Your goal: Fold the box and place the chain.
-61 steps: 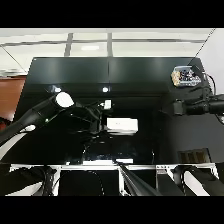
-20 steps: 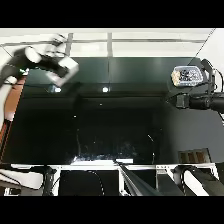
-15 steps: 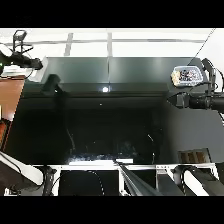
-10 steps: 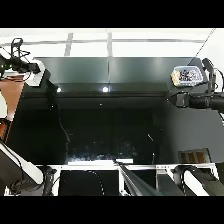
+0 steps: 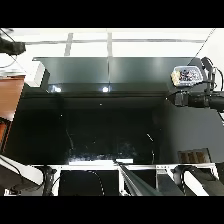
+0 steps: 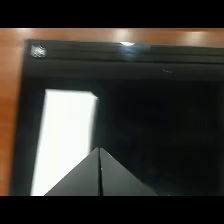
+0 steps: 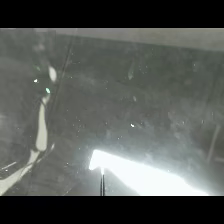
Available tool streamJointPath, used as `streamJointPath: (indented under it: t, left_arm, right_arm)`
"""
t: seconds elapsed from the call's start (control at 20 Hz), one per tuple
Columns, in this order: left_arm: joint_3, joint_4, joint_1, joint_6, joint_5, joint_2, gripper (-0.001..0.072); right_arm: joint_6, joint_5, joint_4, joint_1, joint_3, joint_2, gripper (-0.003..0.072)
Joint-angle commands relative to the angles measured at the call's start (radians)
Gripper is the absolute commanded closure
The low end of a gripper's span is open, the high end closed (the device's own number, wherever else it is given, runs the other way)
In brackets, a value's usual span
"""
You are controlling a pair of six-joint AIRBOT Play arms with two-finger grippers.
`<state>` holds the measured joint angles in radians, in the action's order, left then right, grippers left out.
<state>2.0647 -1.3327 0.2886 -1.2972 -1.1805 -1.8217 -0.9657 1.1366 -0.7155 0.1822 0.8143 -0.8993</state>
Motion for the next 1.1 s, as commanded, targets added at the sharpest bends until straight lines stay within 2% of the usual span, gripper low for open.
streamJointPath:
  t: [0.0,0.05,0.15,0.3,0.35,0.45,0.55,0.65,0.75,0.9,1.05]
  left_arm:
    - [-0.114,0.11,-0.034,-0.076,-0.172,0.189,0.0687]
    - [-0.185,0.112,-0.064,-0.076,-0.184,0.253,0.0687]
    - [-0.409,0.111,-0.143,-0.075,-0.106,0.427,0.0687]
    - [-0.888,0.111,-0.257,-0.08,0.148,0.76,0.0686]
    - [-1.051,0.111,-0.28,-0.08,0.206,0.869,0.0686]
    - [-1.289,0.114,-0.293,-0.127,0.237,1.047,0.0686]
    - [-1.454,0.108,-0.293,-0.126,0.244,1.201,0.0685]
    - [-1.53,0.088,-0.293,-0.125,0.262,1.3,0.0684]
    - [-1.548,0.079,-0.293,-0.124,0.258,1.364,0.0683]
    - [-1.548,0.084,-0.293,-0.124,0.257,1.41,0.0682]
    - [-1.548,0.085,-0.293,-0.124,0.257,1.414,0.0682]
  right_arm:
    - [0.025,-0.048,-0.05,-0.043,-0.003,0.0,0.0673]
    - [0.024,-0.083,-0.086,-0.059,-0.011,0.0,0.0673]
    - [0.024,-0.182,-0.137,-0.092,-0.045,0.0,0.0673]
    - [0.024,-0.336,-0.171,-0.135,-0.123,0.0,0.0673]
    - [0.024,-0.377,-0.202,-0.137,-0.145,0.0,0.0673]
    - [0.024,-0.389,-0.294,-0.133,-0.163,0.0,0.0672]
    - [0.024,-0.328,-0.326,-0.133,-0.162,0.0,0.0672]
    - [0.024,-0.291,-0.326,-0.133,-0.162,0.0,0.0672]
    - [0.024,-0.291,-0.325,-0.133,-0.162,0.0,0.0672]
    - [0.024,-0.291,-0.325,-0.133,-0.162,0.0,0.0672]
    - [0.024,-0.291,-0.325,-0.133,-0.162,0.0,0.0672]
